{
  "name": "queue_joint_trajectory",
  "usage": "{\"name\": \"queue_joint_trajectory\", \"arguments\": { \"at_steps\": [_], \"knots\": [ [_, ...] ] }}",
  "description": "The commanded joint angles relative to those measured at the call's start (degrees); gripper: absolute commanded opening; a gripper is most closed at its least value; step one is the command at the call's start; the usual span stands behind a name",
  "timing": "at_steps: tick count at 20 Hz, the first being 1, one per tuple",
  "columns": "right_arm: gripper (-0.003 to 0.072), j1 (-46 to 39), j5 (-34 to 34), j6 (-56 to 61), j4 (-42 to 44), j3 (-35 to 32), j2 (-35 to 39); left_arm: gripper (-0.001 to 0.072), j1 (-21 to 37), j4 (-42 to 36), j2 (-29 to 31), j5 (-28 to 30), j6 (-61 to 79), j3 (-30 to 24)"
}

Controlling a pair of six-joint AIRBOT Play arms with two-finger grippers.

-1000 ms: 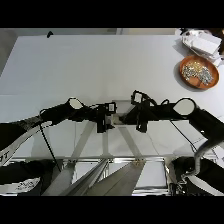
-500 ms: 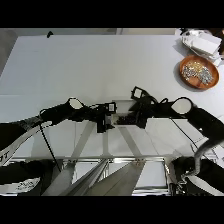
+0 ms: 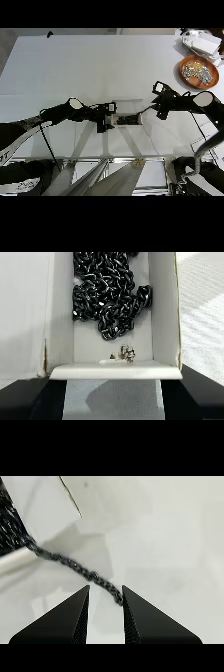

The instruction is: Fold the box and place the chain.

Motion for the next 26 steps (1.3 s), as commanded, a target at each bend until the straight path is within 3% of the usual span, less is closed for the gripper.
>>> {"name": "queue_joint_trajectory", "arguments": {
  "at_steps": [1,8,11,12,20,22,26],
  "knots": [
    [0.0217,0.9,-1.7,-11.2,-1.2,0.0,-5.8,0.0323,0.0,0.0,0.0,0.0,0.0,0.0],
    [0.0217,7.0,-2.3,-16.0,1.0,0.0,-11.8,0.0323,0.0,0.0,0.0,0.0,0.0,0.0],
    [0.0214,8.0,-3.0,-16.8,1.5,0.0,-12.0,0.0323,0.0,0.0,0.0,0.0,0.0,0.0],
    [0.0157,8.0,-3.6,-16.7,2.4,0.0,-12.0,0.0323,0.0,0.0,0.0,0.0,0.0,0.0],
    [0.0151,8.0,-2.4,-16.7,5.6,0.0,-12.0,0.0323,0.0,0.0,0.0,0.0,0.0,0.0],
    [0.0013,8.0,-1.6,-16.6,5.6,0.0,-12.0,0.0323,0.0,0.0,0.0,0.0,0.0,0.0],
    [0.0012,8.0,-2.2,-8.3,2.9,0.0,-11.9,0.0323,0.0,0.0,0.0,0.0,0.0,0.0]
  ]
}}
